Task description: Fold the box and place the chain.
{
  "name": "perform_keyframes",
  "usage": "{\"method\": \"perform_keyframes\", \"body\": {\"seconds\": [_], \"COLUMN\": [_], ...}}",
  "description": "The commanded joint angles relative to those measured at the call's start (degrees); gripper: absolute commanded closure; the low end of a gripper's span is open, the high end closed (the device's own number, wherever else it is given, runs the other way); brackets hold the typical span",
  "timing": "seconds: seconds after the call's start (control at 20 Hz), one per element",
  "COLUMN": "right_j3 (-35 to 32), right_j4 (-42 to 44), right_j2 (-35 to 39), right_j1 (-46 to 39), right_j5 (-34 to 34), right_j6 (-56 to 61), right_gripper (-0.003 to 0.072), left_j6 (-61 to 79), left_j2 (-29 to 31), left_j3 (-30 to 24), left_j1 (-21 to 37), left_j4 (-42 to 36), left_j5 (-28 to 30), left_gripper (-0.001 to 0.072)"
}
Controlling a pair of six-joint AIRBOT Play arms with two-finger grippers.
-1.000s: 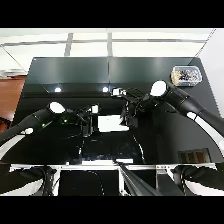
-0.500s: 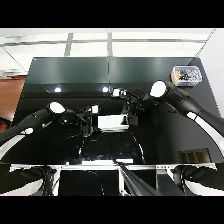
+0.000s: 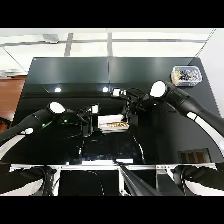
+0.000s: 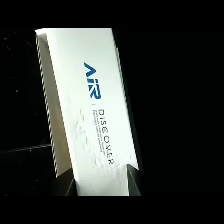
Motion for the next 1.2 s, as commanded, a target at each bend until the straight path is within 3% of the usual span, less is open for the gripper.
{"method": "perform_keyframes", "body": {"seconds": [0.0, 0.4, 0.5, 1.15], "right_j3": [-0.04, -0.04, -0.04, -0.04], "right_j4": [-0.04, -0.07, -0.07, -0.09], "right_j2": [0.02, 0.02, 0.02, 0.04], "right_j1": [0.07, 0.07, 0.07, 0.07], "right_j5": [1.55, 2.71, 2.62, 2.75], "right_j6": [0.07, 0.04, 0.04, 0.04], "right_gripper": [0.0365, 0.0363, 0.0289, 0.0292], "left_j6": [-0.02, -0.02, -0.02, -0.02], "left_j2": [-0.04, -0.04, -0.04, -0.04], "left_j3": [0.04, 0.04, 0.04, 0.04], "left_j1": [-0.02, -0.02, -0.02, -0.02], "left_j4": [0.02, 0.02, 0.02, 0.0], "left_j5": [0.0, 0.0, 0.02, 0.0], "left_gripper": [0.0293, 0.0293, 0.0293, 0.0293]}}
